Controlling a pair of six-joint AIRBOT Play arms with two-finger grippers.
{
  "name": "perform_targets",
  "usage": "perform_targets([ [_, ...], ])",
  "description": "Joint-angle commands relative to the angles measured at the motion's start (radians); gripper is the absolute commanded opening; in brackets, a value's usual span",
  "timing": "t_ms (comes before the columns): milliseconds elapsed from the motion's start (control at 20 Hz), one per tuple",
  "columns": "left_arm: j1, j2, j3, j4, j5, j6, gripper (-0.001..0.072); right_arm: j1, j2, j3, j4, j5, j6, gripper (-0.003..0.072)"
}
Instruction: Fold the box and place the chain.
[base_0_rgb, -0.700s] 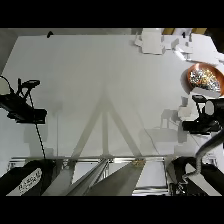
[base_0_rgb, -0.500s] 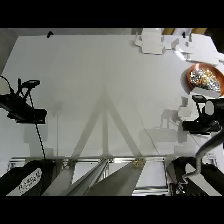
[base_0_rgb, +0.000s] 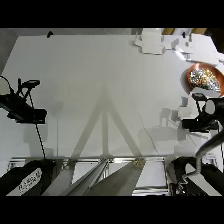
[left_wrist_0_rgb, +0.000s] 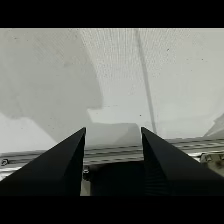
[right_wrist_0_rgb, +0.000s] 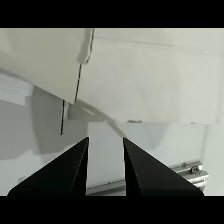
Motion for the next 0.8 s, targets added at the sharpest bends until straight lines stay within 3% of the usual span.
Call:
perform_targets([
  [0, 0.001, 0.0, -0.001, 0.0, 0.0, 0.0, 0.0392, -0.001, 0.0, 0.09, -0.062, -0.033, -0.014, 0.0227],
  [150, 0.001, 0.0, -0.001, 0.0, 0.0, 0.0, 0.0392, -0.061, -0.005, 0.194, -0.245, -0.045, -0.018, 0.0235],
  [250, 0.001, 0.0, -0.001, 0.0, 0.0, 0.0, 0.0392, -0.18, -0.009, 0.206, -0.299, -0.069, -0.039, 0.0359],
  [450, 0.001, 0.0, -0.001, 0.0, 0.0, 0.0, 0.0392, -0.465, -0.037, 0.206, -0.272, -0.128, -0.141, 0.0476],
  [750, 0.001, 0.0, -0.001, 0.0, 0.0, 0.0, 0.0392, -0.589, -0.175, 0.206, -0.27, -0.204, -0.197, 0.0474],
])
